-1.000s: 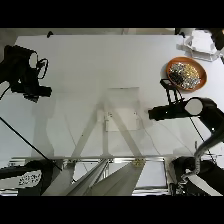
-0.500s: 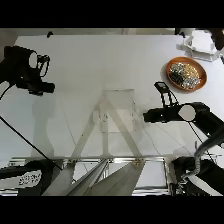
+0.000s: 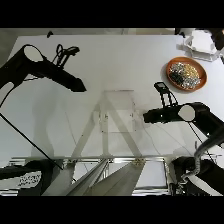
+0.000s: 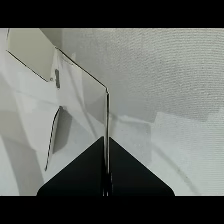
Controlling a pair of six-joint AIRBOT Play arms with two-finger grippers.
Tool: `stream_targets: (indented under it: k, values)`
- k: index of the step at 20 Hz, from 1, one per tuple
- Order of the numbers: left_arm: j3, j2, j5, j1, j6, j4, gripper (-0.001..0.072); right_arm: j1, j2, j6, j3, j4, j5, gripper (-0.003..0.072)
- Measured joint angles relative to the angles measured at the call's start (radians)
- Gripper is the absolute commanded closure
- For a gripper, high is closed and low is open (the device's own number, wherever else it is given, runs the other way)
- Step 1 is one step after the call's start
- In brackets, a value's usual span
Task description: Fold the box and place the chain.
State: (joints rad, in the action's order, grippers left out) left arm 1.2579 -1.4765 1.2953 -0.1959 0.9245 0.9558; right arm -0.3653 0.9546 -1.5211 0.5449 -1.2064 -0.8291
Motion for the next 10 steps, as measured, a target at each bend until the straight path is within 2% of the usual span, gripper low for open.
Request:
stream_targets:
  k: [1, 2, 6, 10]
  values:
    - [0.0, -0.008, 0.003, -0.025, -0.066, -0.035, 0.0212, 0.0, 0.0, 0.0, 0.0, 0.001, 0.0, 0.068]
    - [0.0, -0.02, 0.001, -0.055, -0.13, -0.067, 0.0195, 0.0, 0.0, 0.0, 0.0, 0.002, 0.0, 0.068]
    - [0.0, -0.098, -0.021, -0.16, -0.299, -0.124, 0.0194, 0.0, 0.0, 0.0, 0.0, 0.005, -0.001, 0.068]
    - [-0.001, -0.179, -0.019, -0.186, -0.366, -0.163, 0.0194, 0.0, 0.0, 0.0, 0.0, 0.009, 0.001, 0.068]
